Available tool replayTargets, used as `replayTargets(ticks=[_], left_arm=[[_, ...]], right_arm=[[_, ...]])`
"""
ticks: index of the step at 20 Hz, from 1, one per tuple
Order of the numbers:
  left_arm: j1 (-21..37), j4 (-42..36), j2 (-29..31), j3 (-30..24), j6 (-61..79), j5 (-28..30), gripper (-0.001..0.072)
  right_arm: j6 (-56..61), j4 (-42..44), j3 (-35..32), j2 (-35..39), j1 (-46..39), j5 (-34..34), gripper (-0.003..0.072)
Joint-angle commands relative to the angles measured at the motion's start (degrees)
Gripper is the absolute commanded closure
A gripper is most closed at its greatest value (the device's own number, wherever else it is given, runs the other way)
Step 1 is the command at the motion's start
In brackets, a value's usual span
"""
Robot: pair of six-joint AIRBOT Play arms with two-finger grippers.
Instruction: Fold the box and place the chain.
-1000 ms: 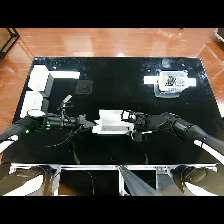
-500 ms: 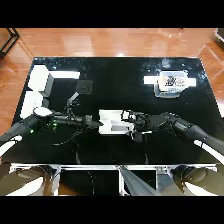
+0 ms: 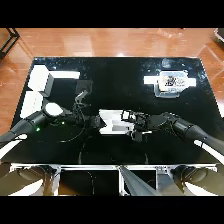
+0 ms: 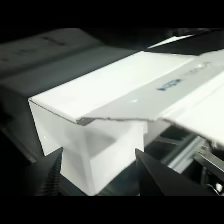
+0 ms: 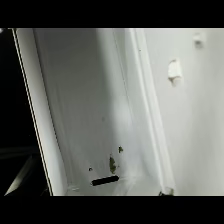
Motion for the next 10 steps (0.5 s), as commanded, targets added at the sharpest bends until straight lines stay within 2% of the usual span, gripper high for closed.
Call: replayTargets(ticks=[1,5,10], left_arm=[[-3.0,7.1,0.0,1.7,-8.0,3.1,0.0173],[-7.8,18.4,0.0,4.0,-20.1,5.0,0.0173],[-11.8,27.9,0.0,4.5,-32.9,6.4,0.0173]], right_arm=[[0.0,0.0,0.0,0.0,0.0,0.0,0.0556],[0.0,0.0,0.0,0.0,0.0,0.0,0.0556],[0.0,0.0,0.0,0.0,0.0,0.0,0.0556]])
